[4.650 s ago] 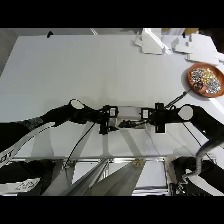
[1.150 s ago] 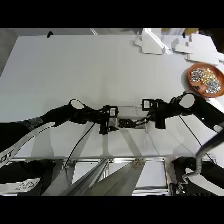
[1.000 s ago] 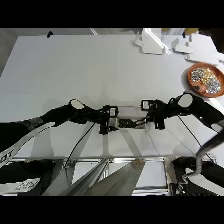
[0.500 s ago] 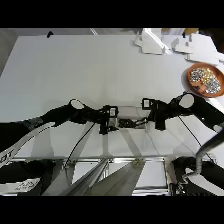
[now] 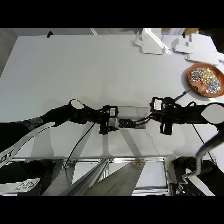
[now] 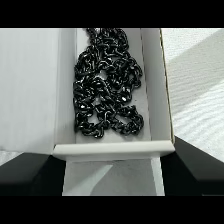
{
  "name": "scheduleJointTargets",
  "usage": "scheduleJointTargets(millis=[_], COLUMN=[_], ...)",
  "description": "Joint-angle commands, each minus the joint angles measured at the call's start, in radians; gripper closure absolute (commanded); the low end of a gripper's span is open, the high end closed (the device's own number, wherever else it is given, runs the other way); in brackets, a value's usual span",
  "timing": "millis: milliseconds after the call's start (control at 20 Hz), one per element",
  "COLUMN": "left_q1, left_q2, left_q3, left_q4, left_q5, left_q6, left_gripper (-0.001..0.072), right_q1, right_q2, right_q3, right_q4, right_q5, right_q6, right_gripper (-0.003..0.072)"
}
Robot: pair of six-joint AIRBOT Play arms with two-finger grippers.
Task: Fold the box and place the chain.
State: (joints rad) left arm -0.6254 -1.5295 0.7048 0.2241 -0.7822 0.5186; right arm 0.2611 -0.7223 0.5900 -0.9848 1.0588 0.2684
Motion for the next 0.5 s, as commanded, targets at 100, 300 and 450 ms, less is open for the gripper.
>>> scheduleJointTargets(millis=[100,300,450], left_q1=[0.000,0.000,0.000], left_q2=[0.001,0.001,0.001], left_q3=[0.001,0.001,0.001], left_q4=[0.000,0.000,0.000], left_q5=[0.000,0.000,0.000], left_q6=[0.000,0.000,0.000], left_gripper=[0.0575,0.0575,0.0574], right_q1=[0.156,0.304,0.320], right_q2=[0.043,-0.064,-0.167], right_q3=[0.000,0.000,0.000], right_q4=[0.441,0.426,0.317], right_q5=[-0.129,-0.280,-0.343], right_q6=[0.010,0.013,0.095], right_gripper=[0.0672,0.0671,0.0671])
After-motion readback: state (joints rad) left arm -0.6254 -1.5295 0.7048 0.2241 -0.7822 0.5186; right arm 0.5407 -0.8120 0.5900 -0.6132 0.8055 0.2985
